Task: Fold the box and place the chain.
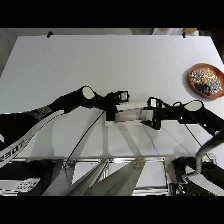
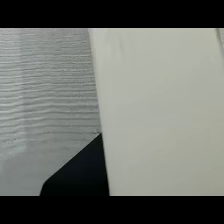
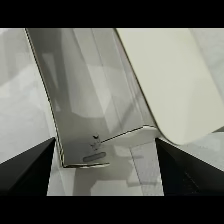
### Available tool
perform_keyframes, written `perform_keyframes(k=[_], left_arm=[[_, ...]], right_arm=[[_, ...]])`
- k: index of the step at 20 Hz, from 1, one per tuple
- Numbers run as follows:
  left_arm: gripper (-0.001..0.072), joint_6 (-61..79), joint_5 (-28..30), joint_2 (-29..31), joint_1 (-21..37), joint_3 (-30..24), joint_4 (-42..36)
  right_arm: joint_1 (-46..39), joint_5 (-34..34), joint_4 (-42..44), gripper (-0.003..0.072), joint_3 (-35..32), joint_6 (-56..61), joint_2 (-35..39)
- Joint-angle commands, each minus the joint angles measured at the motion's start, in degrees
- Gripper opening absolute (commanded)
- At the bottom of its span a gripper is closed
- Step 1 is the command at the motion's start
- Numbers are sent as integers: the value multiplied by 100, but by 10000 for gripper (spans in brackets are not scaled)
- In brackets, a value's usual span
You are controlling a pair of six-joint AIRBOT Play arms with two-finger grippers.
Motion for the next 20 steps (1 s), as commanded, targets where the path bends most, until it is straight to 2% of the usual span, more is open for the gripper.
perform_keyframes(k=[1, 2, 7, 16, 20], left_arm=[[31, 74, -28, 2, -9, 0, -66], [7, 164, -28, 9, -9, 0, -63], [1, 208, -31, 323, -94, 0, 505], [1, 208, -245, 343, -96, -2, 474], [3, 286, -216, 138, -107, -2, 92]], right_arm=[[-4, 15, -33, 681, 7, -9, -2], [-4, 17, -70, 681, 7, -9, -2], [-4, 22, -170, 692, 7, -2, 4], [0, 39, -168, 694, 7, -15, 2], [131, 22, -175, 692, 7, -13, 2]])
